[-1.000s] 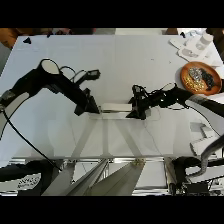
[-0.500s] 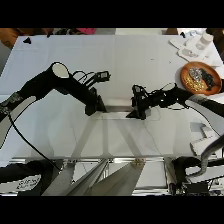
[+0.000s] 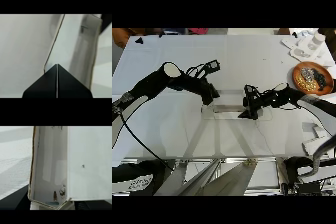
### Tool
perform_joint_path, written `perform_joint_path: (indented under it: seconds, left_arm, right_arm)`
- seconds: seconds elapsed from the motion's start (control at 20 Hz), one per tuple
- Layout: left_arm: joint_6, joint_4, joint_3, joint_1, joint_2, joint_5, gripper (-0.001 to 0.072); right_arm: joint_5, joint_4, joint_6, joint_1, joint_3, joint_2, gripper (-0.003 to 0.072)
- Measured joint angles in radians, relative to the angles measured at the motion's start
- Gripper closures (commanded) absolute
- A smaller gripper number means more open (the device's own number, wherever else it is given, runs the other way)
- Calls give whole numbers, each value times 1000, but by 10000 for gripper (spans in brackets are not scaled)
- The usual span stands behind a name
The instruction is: Fold the box and place the chain.
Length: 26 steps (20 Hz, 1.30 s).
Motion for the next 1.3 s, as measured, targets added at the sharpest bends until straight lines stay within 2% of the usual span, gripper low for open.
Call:
perform_joint_path:
  seconds: [0.25, 0.6, 0.8, 1.0, 1.05, 1.15, 1.2, 1.3]
  left_arm:
    - [0, 0, 0, 0, -52, 70, 705]
    - [0, -3, 0, 2, -97, 72, 702]
    - [2, -7, 0, 37, -37, 10, 701]
    - [2, -8, 0, 106, 65, -165, 698]
    - [1, 1, 0, 117, 90, -212, 655]
    - [1, 24, 0, 125, 130, -286, 204]
    - [1, 32, -2, 125, 142, -306, 137]
    - [0, 51, -17, 117, 159, -300, 150]
  right_arm:
    - [0, 0, 0, 0, 0, 0, 254]
    - [1, 0, 0, 0, 0, 0, 254]
    - [0, 0, 0, 0, 0, 0, 254]
    - [0, 0, 0, 0, 0, 0, 254]
    - [0, 0, 0, 0, 0, 0, 254]
    - [0, 0, 0, 0, 0, 0, 254]
    - [0, 0, 0, 0, 0, 0, 254]
    - [0, 0, 0, 0, 0, 0, 254]
